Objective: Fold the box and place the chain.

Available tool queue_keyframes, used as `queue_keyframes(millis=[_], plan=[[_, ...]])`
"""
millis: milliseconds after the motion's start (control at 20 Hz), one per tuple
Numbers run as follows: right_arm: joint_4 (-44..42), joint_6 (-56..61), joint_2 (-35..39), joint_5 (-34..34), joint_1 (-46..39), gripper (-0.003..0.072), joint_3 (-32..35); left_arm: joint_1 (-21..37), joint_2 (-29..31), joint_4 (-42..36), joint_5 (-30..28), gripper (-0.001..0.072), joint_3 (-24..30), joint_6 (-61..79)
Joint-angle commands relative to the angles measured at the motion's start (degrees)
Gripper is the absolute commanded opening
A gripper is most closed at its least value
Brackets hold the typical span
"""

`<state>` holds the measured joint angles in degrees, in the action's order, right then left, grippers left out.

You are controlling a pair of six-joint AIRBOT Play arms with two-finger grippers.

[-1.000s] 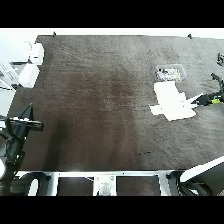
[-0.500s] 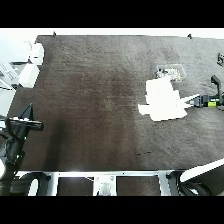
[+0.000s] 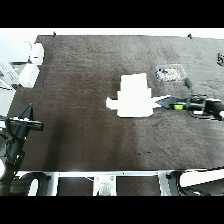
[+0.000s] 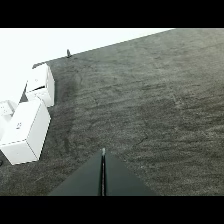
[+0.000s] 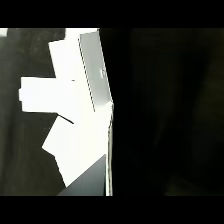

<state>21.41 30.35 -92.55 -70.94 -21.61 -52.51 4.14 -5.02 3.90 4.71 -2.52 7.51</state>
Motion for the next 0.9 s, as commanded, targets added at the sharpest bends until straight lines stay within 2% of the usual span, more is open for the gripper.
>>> queue_keyframes(millis=[0,100,250,750,850], plan=[[-3.4,2.5,1.9,15.4,12.5,0.0002,2.1,0.0,0.0,0.0,0.0,0.0022,0.0,0.0],[-3.4,4.6,1.9,22.8,18.1,0.0002,0.8,0.0,0.0,0.0,0.0,0.0022,0.0,0.0],[-3.4,7.3,1.9,27.2,23.9,0.0002,-1.3,0.0,0.0,0.0,0.0,0.0022,0.0,0.0],[-3.4,13.4,1.9,29.2,26.4,0.0002,-1.5,0.0,0.0,0.0,0.4,0.0022,0.0,0.0],[-3.3,13.1,1.9,29.1,26.4,0.0002,-1.5,0.0,0.0,0.0,2.0,0.0023,0.0,-0.1]])
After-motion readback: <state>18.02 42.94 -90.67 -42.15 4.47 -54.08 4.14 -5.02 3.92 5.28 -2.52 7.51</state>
